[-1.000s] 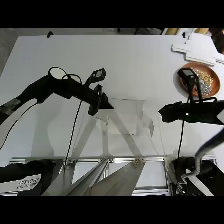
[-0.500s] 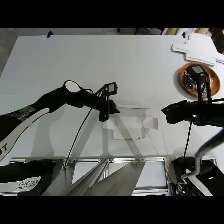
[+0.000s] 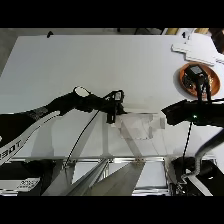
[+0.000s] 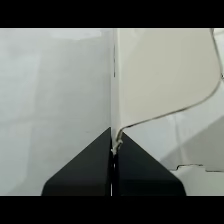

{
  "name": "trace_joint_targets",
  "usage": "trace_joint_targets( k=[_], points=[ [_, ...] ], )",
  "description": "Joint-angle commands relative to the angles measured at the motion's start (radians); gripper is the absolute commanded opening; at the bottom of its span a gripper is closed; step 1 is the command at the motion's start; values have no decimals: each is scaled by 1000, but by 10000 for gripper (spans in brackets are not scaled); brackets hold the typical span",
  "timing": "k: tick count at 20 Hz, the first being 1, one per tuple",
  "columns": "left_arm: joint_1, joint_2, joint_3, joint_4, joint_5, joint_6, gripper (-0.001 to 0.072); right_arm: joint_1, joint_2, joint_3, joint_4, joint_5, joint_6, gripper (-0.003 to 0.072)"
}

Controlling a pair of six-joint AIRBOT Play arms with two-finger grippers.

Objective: Fold the box and place the chain.

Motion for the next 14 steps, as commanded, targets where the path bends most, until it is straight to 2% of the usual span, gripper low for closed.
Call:
trace_joint_targets(
  k=[1, 7, 11, 14],
  points=[
    [-2, -8, 0, -29, 25, 40, 2, 1, -1, 1, -2, 3, -41, 202],
    [-2, -34, 0, -19, 56, 63, 3, 1, -1, 0, -2, 3, -61, 202],
    [-3, -37, 0, 76, 54, 88, 4, 1, -1, 0, -6, 13, -77, 201],
    [-3, -37, 0, 90, 55, 88, 4, 1, -1, 0, -6, 40, -123, 201]
  ],
)
